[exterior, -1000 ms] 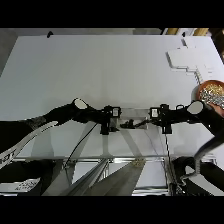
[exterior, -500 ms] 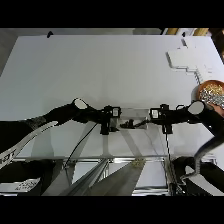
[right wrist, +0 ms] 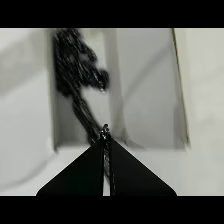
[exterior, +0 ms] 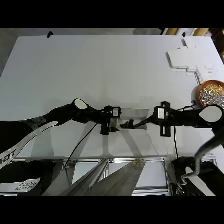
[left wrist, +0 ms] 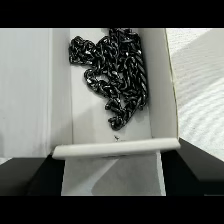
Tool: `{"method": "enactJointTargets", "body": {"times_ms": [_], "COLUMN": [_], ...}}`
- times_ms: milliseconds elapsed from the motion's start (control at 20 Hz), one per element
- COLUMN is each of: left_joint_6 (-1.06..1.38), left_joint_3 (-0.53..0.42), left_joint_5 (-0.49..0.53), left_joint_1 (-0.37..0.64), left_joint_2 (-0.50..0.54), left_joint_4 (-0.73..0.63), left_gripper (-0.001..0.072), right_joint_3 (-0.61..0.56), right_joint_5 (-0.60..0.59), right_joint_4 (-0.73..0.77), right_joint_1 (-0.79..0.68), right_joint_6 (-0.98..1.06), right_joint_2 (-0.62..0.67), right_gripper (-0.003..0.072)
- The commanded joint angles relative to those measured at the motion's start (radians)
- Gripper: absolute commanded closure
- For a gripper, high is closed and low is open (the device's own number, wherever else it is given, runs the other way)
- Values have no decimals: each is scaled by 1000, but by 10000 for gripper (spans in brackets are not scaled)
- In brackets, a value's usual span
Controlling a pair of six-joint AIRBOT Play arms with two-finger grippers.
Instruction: Fold the box and place the chain.
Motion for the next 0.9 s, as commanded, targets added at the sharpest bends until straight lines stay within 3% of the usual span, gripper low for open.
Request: {"method": "enactJointTargets", "body": {"times_ms": [0, 100, 450, 850], "left_joint_6": [0, 0, 0, 0], "left_joint_3": [0, 0, 0, 0], "left_joint_5": [0, 0, 0, 0], "left_joint_1": [0, 0, 0, 0], "left_joint_2": [0, 0, 0, 0], "left_joint_4": [0, 0, 0, 0], "left_gripper": [501, 501, 501, 501], "right_joint_3": [0, 0, 0, 0], "right_joint_5": [39, 3, -337, -418], "right_joint_4": [74, 99, 267, 259], "right_joint_1": [121, 183, 342, 459], "right_joint_6": [7, 7, 6, 6], "right_joint_2": [39, 39, 18, -163], "right_gripper": [671, 671, 670, 670]}}
